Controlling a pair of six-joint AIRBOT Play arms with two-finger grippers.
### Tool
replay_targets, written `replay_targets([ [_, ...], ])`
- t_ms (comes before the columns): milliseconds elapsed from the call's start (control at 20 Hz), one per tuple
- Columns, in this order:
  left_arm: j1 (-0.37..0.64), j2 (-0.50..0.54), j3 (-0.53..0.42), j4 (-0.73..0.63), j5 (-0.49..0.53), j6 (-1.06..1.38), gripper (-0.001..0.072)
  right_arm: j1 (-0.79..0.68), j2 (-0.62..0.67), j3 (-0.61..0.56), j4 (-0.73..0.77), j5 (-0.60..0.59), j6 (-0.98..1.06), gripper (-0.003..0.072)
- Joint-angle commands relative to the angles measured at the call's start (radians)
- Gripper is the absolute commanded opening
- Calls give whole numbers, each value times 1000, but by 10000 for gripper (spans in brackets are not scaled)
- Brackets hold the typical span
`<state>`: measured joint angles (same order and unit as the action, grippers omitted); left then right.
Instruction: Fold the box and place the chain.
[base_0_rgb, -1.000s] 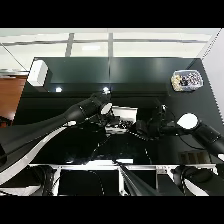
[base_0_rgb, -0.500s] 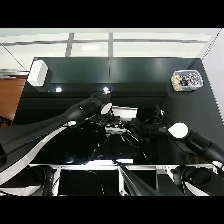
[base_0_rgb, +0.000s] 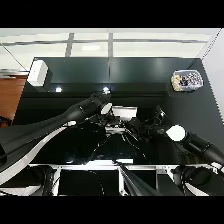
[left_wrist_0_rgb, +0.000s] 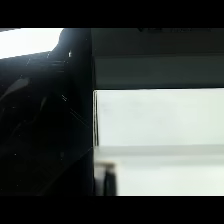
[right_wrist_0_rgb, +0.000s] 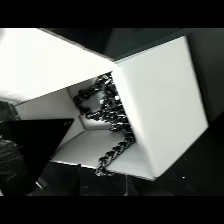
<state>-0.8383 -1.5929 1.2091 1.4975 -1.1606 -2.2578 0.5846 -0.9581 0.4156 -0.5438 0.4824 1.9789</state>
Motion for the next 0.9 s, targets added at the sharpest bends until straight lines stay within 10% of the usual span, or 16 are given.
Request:
replay_targets([
  [0, -1, 0, 0, 1, 0, 2, 28, 2, 1, -1, -56, -4, 53, 291],
  [200, -1, 0, 0, 1, 0, 2, 27, 2, 1, -1, -56, -5, 53, 125],
  [850, -1, 0, 0, 1, 0, 2, 27, 3, 2, 0, -50, 49, 51, 129],
])
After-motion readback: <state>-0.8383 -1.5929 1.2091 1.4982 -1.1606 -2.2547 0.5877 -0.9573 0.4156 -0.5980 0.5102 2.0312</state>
